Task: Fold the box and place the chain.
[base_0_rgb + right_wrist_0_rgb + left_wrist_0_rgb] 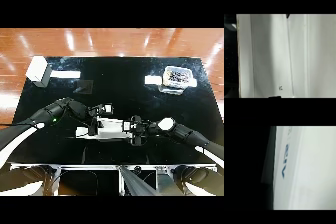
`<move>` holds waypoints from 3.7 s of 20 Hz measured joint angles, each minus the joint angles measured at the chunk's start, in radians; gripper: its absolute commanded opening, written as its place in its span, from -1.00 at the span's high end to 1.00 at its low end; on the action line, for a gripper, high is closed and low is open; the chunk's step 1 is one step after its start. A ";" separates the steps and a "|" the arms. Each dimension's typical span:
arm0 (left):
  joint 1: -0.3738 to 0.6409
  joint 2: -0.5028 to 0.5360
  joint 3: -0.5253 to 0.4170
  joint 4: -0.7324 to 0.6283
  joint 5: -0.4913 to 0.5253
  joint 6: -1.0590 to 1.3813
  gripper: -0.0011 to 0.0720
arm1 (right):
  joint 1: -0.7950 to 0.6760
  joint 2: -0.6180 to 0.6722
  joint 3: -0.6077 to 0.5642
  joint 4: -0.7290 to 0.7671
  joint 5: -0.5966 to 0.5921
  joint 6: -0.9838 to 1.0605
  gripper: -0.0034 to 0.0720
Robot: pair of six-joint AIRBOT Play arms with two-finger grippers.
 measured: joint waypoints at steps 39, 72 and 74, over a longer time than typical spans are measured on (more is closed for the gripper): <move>0.001 0.008 0.077 0.116 0.151 -0.224 -0.44 | 0.000 0.000 0.000 -0.004 -0.003 0.001 -0.58; -0.263 0.547 -0.250 0.220 -0.269 -0.780 0.92 | 0.000 0.000 0.000 -0.004 -0.002 0.002 -0.58; -0.295 0.531 -0.263 0.225 -0.417 -0.784 0.92 | 0.000 0.000 0.000 -0.004 -0.003 0.002 -0.58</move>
